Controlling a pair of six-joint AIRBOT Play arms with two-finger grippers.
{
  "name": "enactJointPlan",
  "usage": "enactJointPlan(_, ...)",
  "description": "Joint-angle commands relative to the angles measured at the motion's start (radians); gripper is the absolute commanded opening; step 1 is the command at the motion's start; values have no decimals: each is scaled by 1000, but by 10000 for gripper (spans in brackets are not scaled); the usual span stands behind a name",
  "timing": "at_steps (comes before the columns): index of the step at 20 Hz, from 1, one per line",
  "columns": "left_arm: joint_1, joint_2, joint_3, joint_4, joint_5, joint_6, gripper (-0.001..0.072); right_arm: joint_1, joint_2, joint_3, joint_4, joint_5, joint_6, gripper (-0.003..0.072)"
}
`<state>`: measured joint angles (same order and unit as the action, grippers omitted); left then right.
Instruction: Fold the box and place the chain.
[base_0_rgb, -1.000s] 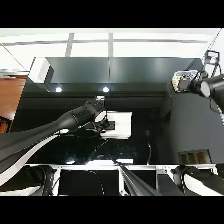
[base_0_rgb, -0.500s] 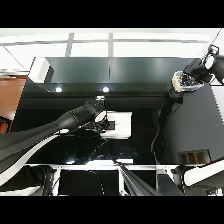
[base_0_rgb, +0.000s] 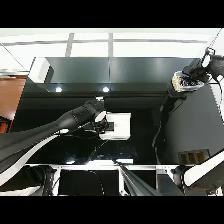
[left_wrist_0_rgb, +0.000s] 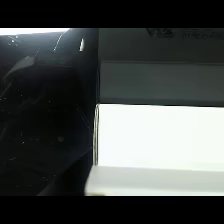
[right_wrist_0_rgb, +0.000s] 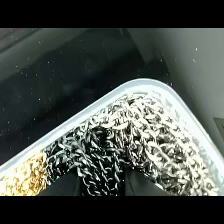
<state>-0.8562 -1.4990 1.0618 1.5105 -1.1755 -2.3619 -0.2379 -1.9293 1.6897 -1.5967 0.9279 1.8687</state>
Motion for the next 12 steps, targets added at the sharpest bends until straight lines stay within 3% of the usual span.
enactJointPlan(1, 0, 0, 0, -27, 2, 0, 30, -1, 32, 7, 4, 64, -18, 124)
enactJointPlan(3, 0, 0, 0, -27, 8, 0, 30, -1, 66, 7, 8, 77, -53, 147)
enactJointPlan(4, 0, 0, 0, -27, 12, 1, 30, -1, 76, 7, 8, 91, -53, 370)
enactJointPlan(5, 0, 0, 0, -27, 14, 0, 30, -1, 80, 7, 8, 113, -61, 528)
enactJointPlan(8, 0, 0, 0, -27, 16, 0, 30, -1, 80, 7, 11, 180, -98, 526)
enactJointPlan(12, 0, 0, 0, -27, 16, 0, 30, 0, 66, 2, 45, 187, -120, 525)
